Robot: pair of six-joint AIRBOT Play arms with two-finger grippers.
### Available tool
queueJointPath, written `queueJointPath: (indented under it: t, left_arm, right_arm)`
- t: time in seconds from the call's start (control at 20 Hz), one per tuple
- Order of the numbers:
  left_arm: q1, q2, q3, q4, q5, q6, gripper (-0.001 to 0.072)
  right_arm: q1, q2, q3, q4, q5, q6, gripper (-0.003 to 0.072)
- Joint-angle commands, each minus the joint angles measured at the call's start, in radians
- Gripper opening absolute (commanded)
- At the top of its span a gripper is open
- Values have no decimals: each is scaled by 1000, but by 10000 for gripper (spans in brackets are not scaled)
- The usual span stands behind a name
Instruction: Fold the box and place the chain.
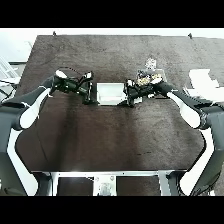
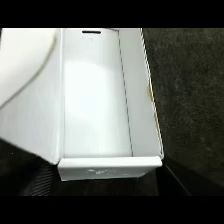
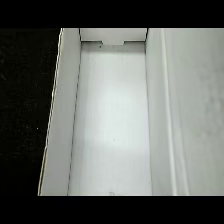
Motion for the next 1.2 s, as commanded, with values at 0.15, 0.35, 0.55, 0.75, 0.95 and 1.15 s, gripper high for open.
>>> queueJointPath:
  t: [0.15, 0.35, 0.55, 0.75, 0.95, 1.15]
  left_arm:
    - [-15, -26, 0, -27, 39, 3, 720]
    - [-17, -45, 0, -43, 50, 22, 720]
    - [-32, -45, 1, -49, 87, 47, 720]
    - [-45, -45, 0, -64, 106, 54, 720]
    - [-45, -49, 0, -69, 111, 53, 720]
    - [-45, -59, 0, -93, 102, 54, 720]
  right_arm:
    - [1, 0, 0, 0, 0, 0, 589]
    - [1, 0, 0, 0, 0, 0, 589]
    - [1, 0, 0, 0, 0, 0, 589]
    - [1, 0, 0, 0, 0, 0, 589]
    - [1, 0, 0, 0, 0, 0, 589]
    - [1, 0, 0, 0, 0, 0, 588]
